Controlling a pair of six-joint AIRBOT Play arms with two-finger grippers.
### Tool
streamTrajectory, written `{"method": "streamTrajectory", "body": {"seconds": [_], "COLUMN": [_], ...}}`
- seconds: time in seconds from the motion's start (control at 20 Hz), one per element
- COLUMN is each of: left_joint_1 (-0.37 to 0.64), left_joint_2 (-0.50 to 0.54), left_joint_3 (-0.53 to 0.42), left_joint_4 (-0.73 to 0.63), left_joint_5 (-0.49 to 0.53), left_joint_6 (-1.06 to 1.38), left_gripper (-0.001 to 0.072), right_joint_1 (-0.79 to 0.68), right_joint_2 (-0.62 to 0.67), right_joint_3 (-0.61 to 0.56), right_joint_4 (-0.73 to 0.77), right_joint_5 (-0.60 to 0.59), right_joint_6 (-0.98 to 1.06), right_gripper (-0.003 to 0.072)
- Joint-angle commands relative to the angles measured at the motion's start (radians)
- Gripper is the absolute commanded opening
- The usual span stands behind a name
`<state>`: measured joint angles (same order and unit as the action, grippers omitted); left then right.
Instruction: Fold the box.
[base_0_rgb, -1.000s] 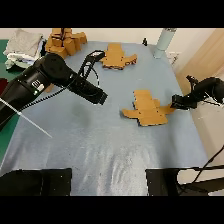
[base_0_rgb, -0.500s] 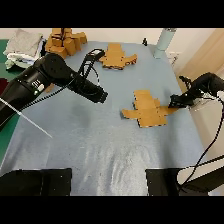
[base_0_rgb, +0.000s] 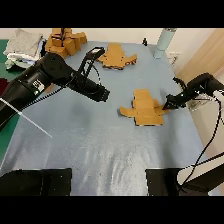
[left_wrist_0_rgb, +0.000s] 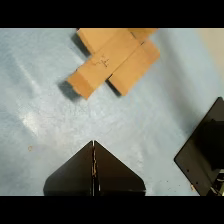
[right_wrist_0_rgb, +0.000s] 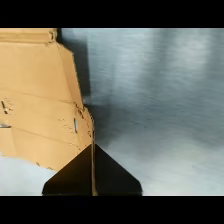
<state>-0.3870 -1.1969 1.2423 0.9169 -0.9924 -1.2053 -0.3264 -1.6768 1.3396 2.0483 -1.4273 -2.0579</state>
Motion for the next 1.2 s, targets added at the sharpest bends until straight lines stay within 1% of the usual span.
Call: {"method": "streamTrajectory", "body": {"seconds": [0.0,0.1,0.15,0.2,0.25,0.3,0.35,0.4,0.5,0.6,0.7,0.85,0.95,1.05,1.15], "left_joint_1": [0.000,0.014,0.037,0.066,0.104,0.143,0.185,0.216,0.259,0.263,0.246,0.244,0.264,0.283,0.289], "left_joint_2": [0.000,0.000,0.000,0.000,-0.004,-0.010,-0.016,-0.021,-0.025,-0.025,-0.025,-0.025,-0.028,-0.061,-0.127], "left_joint_3": [0.001,0.001,0.001,0.001,0.001,0.000,-0.006,-0.012,-0.036,-0.061,-0.094,-0.165,-0.216,-0.238,-0.239], "left_joint_4": [-0.073,-0.073,-0.072,-0.072,-0.072,-0.072,-0.072,-0.072,-0.071,-0.072,-0.073,-0.076,-0.117,-0.200,-0.254], "left_joint_5": [0.009,0.008,-0.003,-0.023,-0.057,-0.099,-0.142,-0.181,-0.204,-0.230,-0.237,-0.187,-0.149,-0.134,-0.137], "left_joint_6": [0.001,0.020,0.019,0.019,0.018,-0.005,-0.028,-0.024,-0.008,0.069,0.122,0.189,0.232,0.292,0.309], "left_gripper": [0.0012,0.0013,0.0013,0.0014,0.0065,0.0379,0.0555,0.0555,0.0556,0.0556,0.0556,0.0557,0.0557,0.0557,0.0557], "right_joint_1": [0.027,0.049,0.068,0.097,0.126,0.150,0.174,0.198,0.245,0.296,0.349,0.444,0.512,0.582,0.637], "right_joint_2": [0.000,0.007,0.022,0.052,0.094,0.139,0.190,0.249,0.367,0.487,0.608,0.792,0.893,0.950,0.957], "right_joint_3": [-0.009,-0.056,-0.097,-0.158,-0.233,-0.315,-0.401,-0.496,-0.657,-0.783,-0.877,-0.983,-1.034,-1.064,-1.070], "right_joint_4": [0.135,0.322,0.381,0.395,0.394,0.395,0.395,0.395,0.394,0.391,0.387,0.386,0.380,0.362,0.339], "right_joint_5": [-0.039,-0.062,-0.077,-0.068,-0.036,0.012,0.068,0.127,0.221,0.288,0.354,0.470,0.531,0.583,0.618], "right_joint_6": [0.019,0.107,0.110,0.113,0.113,0.113,0.114,0.127,0.132,0.130,0.129,0.128,0.128,0.128,0.131], "right_gripper": [0.0005,0.0004,0.0004,0.0005,0.0004,0.0004,0.0004,0.0004,0.0004,0.0004,0.0004,0.0004,0.0004,0.0004,0.0004]}}
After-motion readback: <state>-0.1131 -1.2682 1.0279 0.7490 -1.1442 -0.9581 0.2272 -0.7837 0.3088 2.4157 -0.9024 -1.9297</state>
